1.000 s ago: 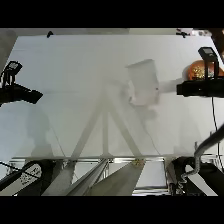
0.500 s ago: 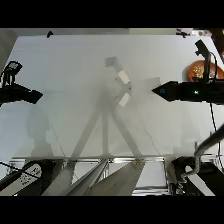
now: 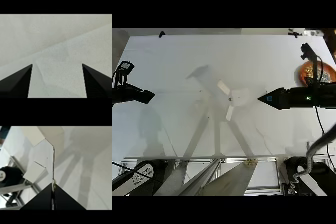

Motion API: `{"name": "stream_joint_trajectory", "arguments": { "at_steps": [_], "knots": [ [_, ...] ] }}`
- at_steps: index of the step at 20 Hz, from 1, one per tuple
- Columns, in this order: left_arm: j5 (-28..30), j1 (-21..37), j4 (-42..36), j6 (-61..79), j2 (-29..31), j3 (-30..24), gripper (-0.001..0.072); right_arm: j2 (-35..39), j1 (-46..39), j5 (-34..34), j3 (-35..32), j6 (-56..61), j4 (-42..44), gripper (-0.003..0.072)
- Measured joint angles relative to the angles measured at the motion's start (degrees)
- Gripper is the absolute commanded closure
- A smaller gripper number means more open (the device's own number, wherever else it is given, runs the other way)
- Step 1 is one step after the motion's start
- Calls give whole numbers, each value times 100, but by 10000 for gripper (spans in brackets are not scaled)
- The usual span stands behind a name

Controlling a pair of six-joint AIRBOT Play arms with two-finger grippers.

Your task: Fold the box and place the chain.

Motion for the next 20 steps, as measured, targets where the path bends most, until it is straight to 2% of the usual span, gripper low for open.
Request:
{"name": "stream_joint_trajectory", "arguments": {
  "at_steps": [6,13,20],
  "knots": [
    [0,0,0,0,0,0,13,-166,-2,-570,-745,374,-1180,678],
    [37,0,2,2,0,0,13,-219,-2,-1462,-1049,1311,-3322,678],
    [129,0,-85,0,0,0,14,-332,0,-1947,-1110,1469,-3985,677]
  ]
}}
